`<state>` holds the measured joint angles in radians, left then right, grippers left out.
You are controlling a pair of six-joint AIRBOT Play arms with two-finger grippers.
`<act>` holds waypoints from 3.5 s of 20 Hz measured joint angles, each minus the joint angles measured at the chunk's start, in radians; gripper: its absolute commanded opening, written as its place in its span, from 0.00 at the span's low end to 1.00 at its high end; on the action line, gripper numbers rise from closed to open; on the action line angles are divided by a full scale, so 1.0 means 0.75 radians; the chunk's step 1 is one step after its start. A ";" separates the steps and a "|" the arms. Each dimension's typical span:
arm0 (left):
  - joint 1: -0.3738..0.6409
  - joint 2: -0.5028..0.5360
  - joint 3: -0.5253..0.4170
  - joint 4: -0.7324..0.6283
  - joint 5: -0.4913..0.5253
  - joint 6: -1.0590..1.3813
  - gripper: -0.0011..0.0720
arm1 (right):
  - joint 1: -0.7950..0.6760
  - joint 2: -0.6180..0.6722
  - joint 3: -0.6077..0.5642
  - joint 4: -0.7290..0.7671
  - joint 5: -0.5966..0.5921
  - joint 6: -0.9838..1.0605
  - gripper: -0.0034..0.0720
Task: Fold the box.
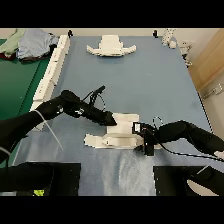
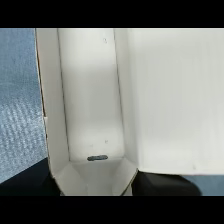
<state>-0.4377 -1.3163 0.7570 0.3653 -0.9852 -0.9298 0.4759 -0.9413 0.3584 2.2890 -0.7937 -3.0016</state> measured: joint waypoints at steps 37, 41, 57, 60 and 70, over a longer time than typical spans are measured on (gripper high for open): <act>-0.110 0.785 -0.502 0.549 0.163 0.987 0.85 | 0.000 0.000 0.000 -0.005 -0.001 -0.001 0.75; -0.118 0.674 -0.503 0.468 0.235 1.116 0.84 | 0.000 0.000 0.000 -0.005 -0.001 0.000 0.75; -0.293 0.460 -0.421 0.375 0.435 1.215 0.03 | 0.000 0.000 0.000 -0.006 -0.001 -0.001 0.75; -0.317 0.449 -0.417 0.343 0.455 1.220 0.03 | 0.000 0.000 0.000 -0.006 -0.001 -0.001 0.75; -0.354 0.396 -0.413 0.288 0.487 1.225 0.73 | 0.000 0.000 0.000 -0.007 -0.001 -0.002 0.75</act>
<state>-0.7033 -1.0195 0.4477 0.5816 -0.6197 -0.0113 0.4759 -0.9413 0.3584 2.2841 -0.7940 -3.0032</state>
